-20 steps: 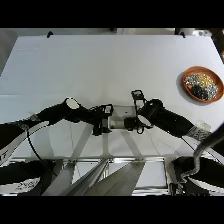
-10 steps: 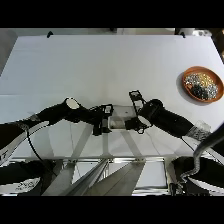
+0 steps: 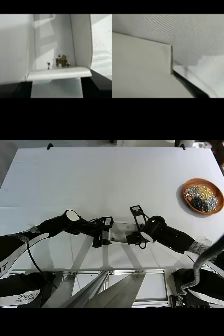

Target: Fold the box and place the chain.

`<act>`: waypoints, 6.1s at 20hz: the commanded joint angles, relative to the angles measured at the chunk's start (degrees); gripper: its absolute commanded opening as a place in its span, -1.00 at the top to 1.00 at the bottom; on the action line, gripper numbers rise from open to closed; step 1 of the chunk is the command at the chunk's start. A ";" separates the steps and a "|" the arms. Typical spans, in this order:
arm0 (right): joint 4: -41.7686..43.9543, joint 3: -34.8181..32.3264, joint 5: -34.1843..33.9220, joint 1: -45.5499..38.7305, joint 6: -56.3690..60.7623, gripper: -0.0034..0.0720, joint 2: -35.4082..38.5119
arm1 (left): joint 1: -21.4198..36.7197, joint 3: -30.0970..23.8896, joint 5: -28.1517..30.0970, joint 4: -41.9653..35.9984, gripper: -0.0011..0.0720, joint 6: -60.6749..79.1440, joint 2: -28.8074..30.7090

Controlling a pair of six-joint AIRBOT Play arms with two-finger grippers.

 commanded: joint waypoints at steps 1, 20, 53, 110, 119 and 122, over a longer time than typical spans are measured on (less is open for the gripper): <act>0.42 -0.13 -2.27 0.00 -2.58 0.00 2.82 | -0.04 -0.04 -0.09 -0.17 -0.10 -0.28 0.04; -2.38 0.42 -0.74 -30.93 -17.42 0.00 35.36 | -0.04 -0.04 -0.09 -0.15 -0.10 -0.28 0.04; 4.96 22.08 -10.10 -70.42 -33.83 0.01 -7.08 | -0.02 -0.02 -2.03 -0.42 -0.08 -0.26 0.15; 25.55 22.18 13.11 -73.99 -56.87 0.87 21.86 | 0.07 -0.02 2.05 -0.52 0.18 -6.27 1.33; 37.64 18.05 27.10 -72.13 -57.86 0.87 41.75 | 0.07 -0.02 2.05 -0.52 0.18 -6.27 1.33; 38.03 10.21 27.23 -66.58 -56.98 0.87 46.90 | 0.07 -0.02 2.08 -0.52 0.18 -6.27 1.33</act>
